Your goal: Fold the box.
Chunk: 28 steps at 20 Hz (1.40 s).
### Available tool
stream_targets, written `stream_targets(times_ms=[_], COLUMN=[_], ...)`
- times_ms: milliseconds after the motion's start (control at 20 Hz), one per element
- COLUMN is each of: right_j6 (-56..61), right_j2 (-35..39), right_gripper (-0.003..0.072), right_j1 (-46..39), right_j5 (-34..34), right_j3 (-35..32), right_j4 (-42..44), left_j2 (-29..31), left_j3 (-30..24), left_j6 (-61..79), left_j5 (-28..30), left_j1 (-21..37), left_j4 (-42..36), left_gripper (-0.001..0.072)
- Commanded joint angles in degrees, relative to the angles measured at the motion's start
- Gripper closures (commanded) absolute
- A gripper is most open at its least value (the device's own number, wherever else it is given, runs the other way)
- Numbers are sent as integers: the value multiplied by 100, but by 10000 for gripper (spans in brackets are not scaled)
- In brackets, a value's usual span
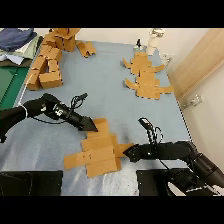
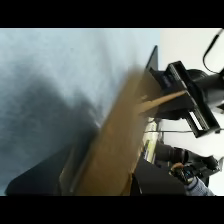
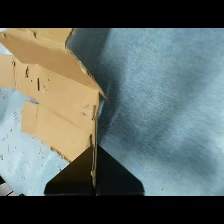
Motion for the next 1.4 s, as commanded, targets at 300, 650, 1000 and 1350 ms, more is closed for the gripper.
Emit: stream_targets(times_ms=[300,650,1000,1350], right_j6=[192,243,286,286], right_j2=[4,4,4,4], right_gripper=[685,685,685,685], right_j1=[4,2,2,2], right_j5=[-7,-4,-7,-7], right_j3=[-4,-4,-4,-4], right_j4=[-72,-81,-81,-81], left_j2=[-9,-9,-9,-9], left_j3=[4,-122,-122,-122], left_j6=[315,415,562,645], left_j5=[-433,-455,-328,-291], left_j1=[-15,-15,-15,-17], left_j4=[72,304,236,22], left_gripper=[442,482,483,647])
